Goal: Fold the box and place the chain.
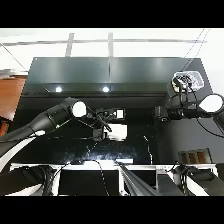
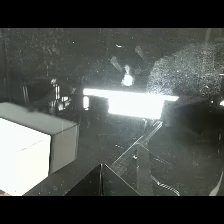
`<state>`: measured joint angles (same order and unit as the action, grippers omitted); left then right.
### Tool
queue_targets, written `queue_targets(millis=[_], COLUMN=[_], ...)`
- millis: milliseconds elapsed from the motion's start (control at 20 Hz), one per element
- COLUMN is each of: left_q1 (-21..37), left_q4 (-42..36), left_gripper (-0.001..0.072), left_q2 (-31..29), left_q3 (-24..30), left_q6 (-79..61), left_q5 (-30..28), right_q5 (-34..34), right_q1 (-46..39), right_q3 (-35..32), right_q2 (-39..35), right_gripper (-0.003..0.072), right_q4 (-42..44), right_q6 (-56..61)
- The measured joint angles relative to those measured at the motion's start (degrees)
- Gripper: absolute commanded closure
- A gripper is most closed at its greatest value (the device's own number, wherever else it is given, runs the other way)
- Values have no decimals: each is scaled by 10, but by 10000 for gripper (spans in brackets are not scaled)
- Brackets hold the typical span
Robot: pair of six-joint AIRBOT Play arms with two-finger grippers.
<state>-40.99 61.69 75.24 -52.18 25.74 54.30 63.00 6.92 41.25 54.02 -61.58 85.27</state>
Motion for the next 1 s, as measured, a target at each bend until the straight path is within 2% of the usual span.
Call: queue_targets(millis=[700,850,900,950,1000], left_q1=[-39,-40,-40,-40,-40], left_q4=[25,26,25,25,25], left_gripper=[4,109,111,212,360], left_q2=[14,17,17,17,18], left_q3=[18,20,20,20,20], left_q6=[17,19,19,21,24], left_q5=[-30,-32,-33,-33,-33], right_q5=[-3,-3,-3,-3,-3], right_q1=[0,0,0,0,0], right_q3=[0,0,0,0,0], right_q2=[0,0,0,0,0], right_gripper=[664,664,664,664,664], right_q4=[0,0,0,0,0], right_q6=[0,0,0,0,0])
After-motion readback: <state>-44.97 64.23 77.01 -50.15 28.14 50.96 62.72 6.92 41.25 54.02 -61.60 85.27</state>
